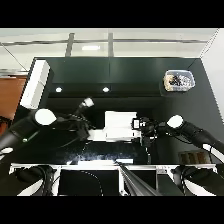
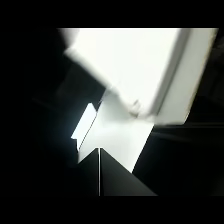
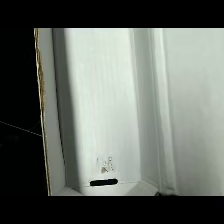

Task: Fold the box and place the chain.

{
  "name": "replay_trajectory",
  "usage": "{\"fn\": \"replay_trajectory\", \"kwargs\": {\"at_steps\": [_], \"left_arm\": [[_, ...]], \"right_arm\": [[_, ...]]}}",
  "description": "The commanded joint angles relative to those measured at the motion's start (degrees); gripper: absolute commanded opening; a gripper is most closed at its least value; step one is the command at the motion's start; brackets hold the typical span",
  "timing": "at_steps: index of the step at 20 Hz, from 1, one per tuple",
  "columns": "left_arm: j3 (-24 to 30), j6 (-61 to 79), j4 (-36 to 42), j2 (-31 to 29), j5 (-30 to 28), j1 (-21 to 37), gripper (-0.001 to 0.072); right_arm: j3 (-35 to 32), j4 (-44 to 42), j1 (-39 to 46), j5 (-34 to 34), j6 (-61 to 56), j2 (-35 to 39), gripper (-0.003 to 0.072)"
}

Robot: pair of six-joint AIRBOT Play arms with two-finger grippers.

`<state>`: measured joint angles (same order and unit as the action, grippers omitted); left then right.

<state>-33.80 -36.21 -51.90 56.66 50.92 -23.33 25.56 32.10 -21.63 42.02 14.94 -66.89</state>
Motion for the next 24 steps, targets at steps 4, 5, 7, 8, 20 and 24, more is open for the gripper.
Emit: {"fn": "replay_trajectory", "kwargs": {"at_steps": [4, 5, 7, 8, 20, 24], "left_arm": [[3.3, -40.9, -4.4, -1.1, 8.0, 16.7, 0.0027], [4.8, -46.8, -2.6, 0.7, 8.1, 16.7, 0.0028], [7.5, -45.5, 7.2, 4.5, 9.4, 15.8, 0.0030], [8.2, -40.7, 11.0, 6.5, 9.4, 14.8, 0.0029], [8.1, -14.3, 33.5, 14.1, 0.4, 3.8, 0.0027], [8.0, -11.5, 35.7, 12.2, 0.6, 3.8, 0.0481]], "right_arm": [[0.0, 0.0, 0.0, 0.1, 0.0, 0.0, 0.0131], [0.0, 0.0, 0.0, 0.1, 0.0, 0.0, 0.0131], [0.0, 0.0, 0.0, 0.1, 0.0, 0.0, 0.0131], [0.0, 0.0, 0.0, 0.1, 0.0, 0.0, 0.0131], [0.0, 0.0, 0.0, 0.1, 0.0, 0.0, 0.0131], [0.0, 0.0, 0.0, 0.1, 0.0, 0.0, 0.0131]]}}
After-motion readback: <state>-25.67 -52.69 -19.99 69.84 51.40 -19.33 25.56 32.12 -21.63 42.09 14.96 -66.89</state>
